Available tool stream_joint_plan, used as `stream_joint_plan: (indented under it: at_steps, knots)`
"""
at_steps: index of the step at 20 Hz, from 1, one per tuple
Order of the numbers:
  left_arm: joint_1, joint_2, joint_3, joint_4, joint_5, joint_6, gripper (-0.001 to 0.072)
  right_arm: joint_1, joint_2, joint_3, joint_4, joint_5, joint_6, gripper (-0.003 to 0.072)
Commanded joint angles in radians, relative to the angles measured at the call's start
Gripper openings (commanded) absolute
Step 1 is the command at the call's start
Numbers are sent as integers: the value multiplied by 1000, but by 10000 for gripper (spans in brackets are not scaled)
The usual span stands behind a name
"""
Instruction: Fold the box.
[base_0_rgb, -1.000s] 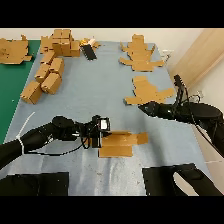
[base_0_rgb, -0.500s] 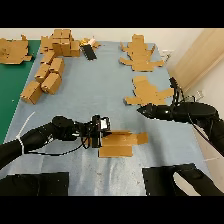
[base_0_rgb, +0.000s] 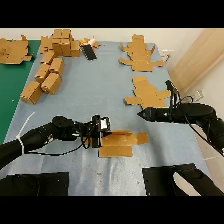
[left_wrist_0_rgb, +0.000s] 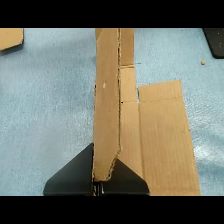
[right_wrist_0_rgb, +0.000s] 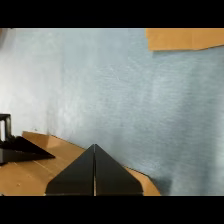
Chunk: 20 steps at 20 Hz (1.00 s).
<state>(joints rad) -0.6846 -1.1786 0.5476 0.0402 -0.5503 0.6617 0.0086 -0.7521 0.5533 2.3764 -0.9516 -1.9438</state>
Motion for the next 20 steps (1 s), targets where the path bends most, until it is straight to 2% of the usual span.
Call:
stream_joint_plan:
  at_steps: [1,3,5,11,14,15,16,17,20]
  knots:
    - [0,0,0,0,0,0,11,0,28,0,-150,-62,-9,-4]
    - [0,0,0,0,0,0,11,3,80,-1,-217,-144,-43,-4]
    - [0,0,0,0,0,0,11,72,163,-31,-272,-197,-104,-5]
    - [0,0,0,0,-2,0,11,460,526,-243,-370,-127,-89,-4]
    - [0,0,0,0,-2,0,11,613,595,-296,-492,-98,-169,1]
    - [0,0,0,0,-2,0,11,649,583,-299,-534,-83,-216,131]
    - [0,0,0,0,-2,0,11,679,556,-299,-570,-61,-272,356]
    - [0,0,0,0,-2,0,11,704,517,-299,-579,-36,-346,485]
    - [0,0,0,0,-2,0,11,772,354,-298,-536,43,-441,485]
